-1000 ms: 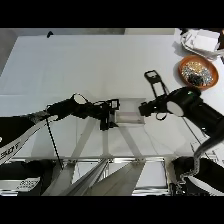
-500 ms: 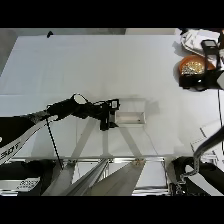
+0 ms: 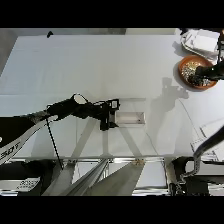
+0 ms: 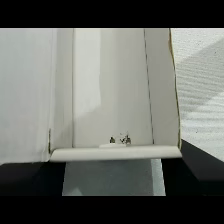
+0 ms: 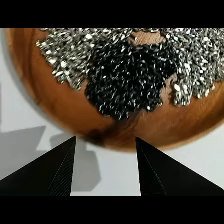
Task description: Fold the box and place the chain.
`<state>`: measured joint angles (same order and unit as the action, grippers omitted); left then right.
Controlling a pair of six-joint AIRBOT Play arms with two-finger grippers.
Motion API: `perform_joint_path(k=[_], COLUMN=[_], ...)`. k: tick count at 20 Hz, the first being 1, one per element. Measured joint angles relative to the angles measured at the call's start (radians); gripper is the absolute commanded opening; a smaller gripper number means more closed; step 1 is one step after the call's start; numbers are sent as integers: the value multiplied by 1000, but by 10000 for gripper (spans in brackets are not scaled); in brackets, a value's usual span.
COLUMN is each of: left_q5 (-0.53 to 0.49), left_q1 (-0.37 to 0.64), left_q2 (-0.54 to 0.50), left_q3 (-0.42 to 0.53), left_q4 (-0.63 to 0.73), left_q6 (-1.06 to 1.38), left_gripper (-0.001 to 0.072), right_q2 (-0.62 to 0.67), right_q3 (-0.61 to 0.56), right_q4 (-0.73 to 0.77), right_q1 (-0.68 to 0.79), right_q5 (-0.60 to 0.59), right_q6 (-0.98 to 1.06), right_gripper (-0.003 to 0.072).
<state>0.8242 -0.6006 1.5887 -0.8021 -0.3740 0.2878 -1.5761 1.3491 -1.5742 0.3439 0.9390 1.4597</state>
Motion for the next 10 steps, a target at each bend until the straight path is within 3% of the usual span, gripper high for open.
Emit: perform_joint_path(k=[4,10], left_q5=[0,0], left_q1=[0,0], left_q2=[0,0], left_q3=[0,0], left_q4=[0,0], left_q6=[0,0], left_gripper=[209,209], right_q2=[-107,-165], right_q3=[63,84], right_q4=[-5,-19], right_q1=[14,19], right_q5=[-2,-17], right_q6=[-13,3], right_gripper=[381,340])
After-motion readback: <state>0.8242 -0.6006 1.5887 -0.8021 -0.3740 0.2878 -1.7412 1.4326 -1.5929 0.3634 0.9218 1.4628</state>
